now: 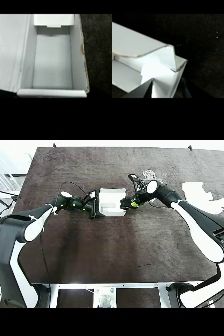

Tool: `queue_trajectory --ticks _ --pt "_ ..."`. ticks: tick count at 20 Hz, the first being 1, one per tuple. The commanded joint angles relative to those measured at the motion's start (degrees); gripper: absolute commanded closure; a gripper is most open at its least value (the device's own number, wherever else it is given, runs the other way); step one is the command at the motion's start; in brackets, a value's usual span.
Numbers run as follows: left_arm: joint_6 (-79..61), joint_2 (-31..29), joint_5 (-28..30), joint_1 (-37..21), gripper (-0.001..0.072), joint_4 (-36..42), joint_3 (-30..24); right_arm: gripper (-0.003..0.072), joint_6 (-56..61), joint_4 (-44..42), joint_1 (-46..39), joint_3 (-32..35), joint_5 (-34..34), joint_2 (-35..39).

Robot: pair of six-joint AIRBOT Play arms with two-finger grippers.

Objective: Fold the box and place the chain.

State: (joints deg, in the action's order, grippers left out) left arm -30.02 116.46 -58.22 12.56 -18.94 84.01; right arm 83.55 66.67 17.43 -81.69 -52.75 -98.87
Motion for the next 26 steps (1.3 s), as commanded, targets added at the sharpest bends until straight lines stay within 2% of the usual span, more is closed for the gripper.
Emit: queue_trajectory --ticks 1,4,7,8,22,26 --pt "0.00 -0.04 0.04 -0.04 0.0086 0.02 -0.02 0.0254 6.56 4.59 1.81 -1.86 0.66 -1.53" --pt "0.00 -0.04 0.04 -0.04 0.0086 0.04 0.00 0.0254 9.09 7.28 3.30 -4.28 -0.04 -4.04" --pt "0.00 -0.04 0.11 -0.04 0.0086 0.04 0.00 0.0222 16.61 18.53 4.48 -6.47 -4.17 -4.61" --pt "0.00 -0.04 0.09 -0.04 0.0085 0.04 0.00 0.0208 18.40 20.00 4.52 -7.08 -4.74 -4.61" --pt "0.00 -0.04 0.09 -0.04 0.0085 0.07 0.00 0.0212 23.50 22.60 6.21 -8.72 -6.21 -6.62" --pt "0.00 -0.04 0.11 -0.04 0.0085 0.07 0.00 0.0214 24.04 25.66 7.43 -12.39 -10.38 -8.96"
